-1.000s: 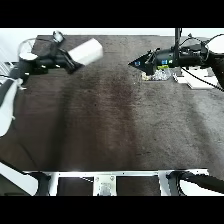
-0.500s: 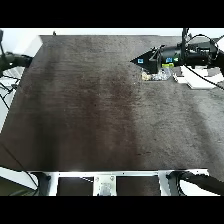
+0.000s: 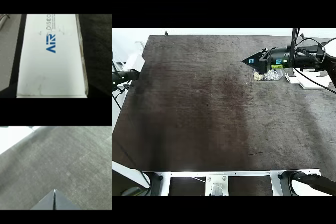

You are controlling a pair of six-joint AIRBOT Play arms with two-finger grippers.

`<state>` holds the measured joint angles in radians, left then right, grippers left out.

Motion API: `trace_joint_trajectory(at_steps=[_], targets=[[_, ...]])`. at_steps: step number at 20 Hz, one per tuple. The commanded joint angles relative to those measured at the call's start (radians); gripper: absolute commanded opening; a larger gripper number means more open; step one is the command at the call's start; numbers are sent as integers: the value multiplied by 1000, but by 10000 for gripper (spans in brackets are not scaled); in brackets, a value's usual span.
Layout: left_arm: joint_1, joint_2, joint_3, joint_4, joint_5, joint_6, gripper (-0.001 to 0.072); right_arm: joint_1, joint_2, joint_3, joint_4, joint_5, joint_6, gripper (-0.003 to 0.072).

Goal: Fold the box and place the chain.

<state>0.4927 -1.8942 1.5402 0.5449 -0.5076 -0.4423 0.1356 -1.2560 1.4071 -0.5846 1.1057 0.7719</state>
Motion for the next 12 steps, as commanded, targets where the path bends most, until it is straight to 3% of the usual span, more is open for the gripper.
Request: trace_joint_trajectory(at_steps=[1, 10, 11, 12], targets=[[3, -49, -2, 9, 38, 26, 17, 0, 1, -24, 13, -45, -1, 13], [3, -74, -2, 5, 55, 111, 23, 0, 0, -31, 18, -60, -1, 13], [3, -74, -2, 4, 55, 110, 259, 0, 0, -31, 21, -64, -1, 13], [3, -74, -2, 0, 60, 110, 590, 0, 0, -31, 21, -66, -1, 13]])
